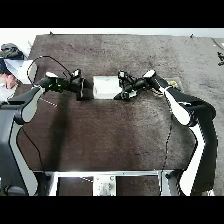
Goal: Fold the box and place the chain.
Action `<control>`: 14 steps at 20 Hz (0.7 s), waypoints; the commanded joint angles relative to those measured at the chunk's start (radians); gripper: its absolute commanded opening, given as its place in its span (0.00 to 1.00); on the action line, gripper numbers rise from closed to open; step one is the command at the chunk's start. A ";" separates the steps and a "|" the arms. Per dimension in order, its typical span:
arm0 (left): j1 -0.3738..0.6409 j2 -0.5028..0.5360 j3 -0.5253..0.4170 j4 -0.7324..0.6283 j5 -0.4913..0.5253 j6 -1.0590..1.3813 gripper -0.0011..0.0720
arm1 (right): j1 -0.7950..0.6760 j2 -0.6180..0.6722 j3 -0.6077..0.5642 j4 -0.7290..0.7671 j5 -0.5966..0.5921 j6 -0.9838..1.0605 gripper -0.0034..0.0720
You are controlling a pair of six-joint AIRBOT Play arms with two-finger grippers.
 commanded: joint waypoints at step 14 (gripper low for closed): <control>-0.060 -0.018 0.000 -0.045 0.113 0.008 1.00 | 0.000 0.000 0.000 0.000 0.000 0.002 0.52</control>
